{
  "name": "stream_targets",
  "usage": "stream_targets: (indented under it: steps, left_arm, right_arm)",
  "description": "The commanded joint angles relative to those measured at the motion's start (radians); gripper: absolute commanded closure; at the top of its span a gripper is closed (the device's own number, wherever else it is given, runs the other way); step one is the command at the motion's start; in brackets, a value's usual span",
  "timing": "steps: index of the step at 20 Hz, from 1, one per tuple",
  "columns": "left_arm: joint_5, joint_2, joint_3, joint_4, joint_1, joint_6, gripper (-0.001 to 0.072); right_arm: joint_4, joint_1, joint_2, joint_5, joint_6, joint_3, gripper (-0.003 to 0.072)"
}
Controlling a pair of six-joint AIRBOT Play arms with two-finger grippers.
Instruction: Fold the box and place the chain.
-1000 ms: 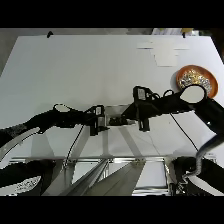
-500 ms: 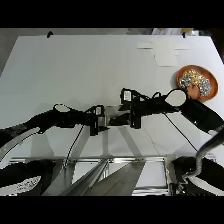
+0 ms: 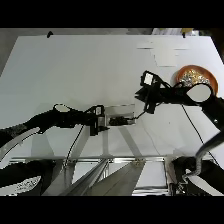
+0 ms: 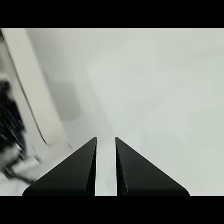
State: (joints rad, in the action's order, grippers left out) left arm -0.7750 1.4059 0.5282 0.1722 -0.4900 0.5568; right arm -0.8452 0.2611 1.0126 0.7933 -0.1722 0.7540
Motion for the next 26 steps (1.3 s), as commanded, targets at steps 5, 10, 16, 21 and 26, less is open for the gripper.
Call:
stream_targets:
  steps: [5, 10, 16, 21, 26]
  left_arm:
    - [0.0, 0.0, 0.001, 0.0, 0.0, 0.0, 0.0642]
    - [0.0, 0.0, 0.001, 0.0, 0.0, 0.0, 0.0642]
    - [0.0, 0.0, 0.001, 0.0, 0.0, 0.0, 0.0642]
    - [0.0, 0.0, 0.001, 0.0, 0.0, 0.0, 0.0642]
    - [0.0, 0.0, 0.001, 0.0, 0.0, 0.0, 0.0642]
  right_arm:
    - [-0.333, -0.101, 0.187, 0.07, -0.027, -0.007, 0.0547]
    - [-0.33, -0.101, 0.302, 0.085, 0.128, -0.007, 0.0483]
    - [-0.242, -0.101, 0.32, 0.087, 0.286, -0.007, 0.0508]
    - [-0.25, -0.083, 0.358, 0.086, 0.286, -0.007, 0.0573]
    - [-0.257, -0.074, 0.325, 0.138, 0.277, -0.007, 0.0667]
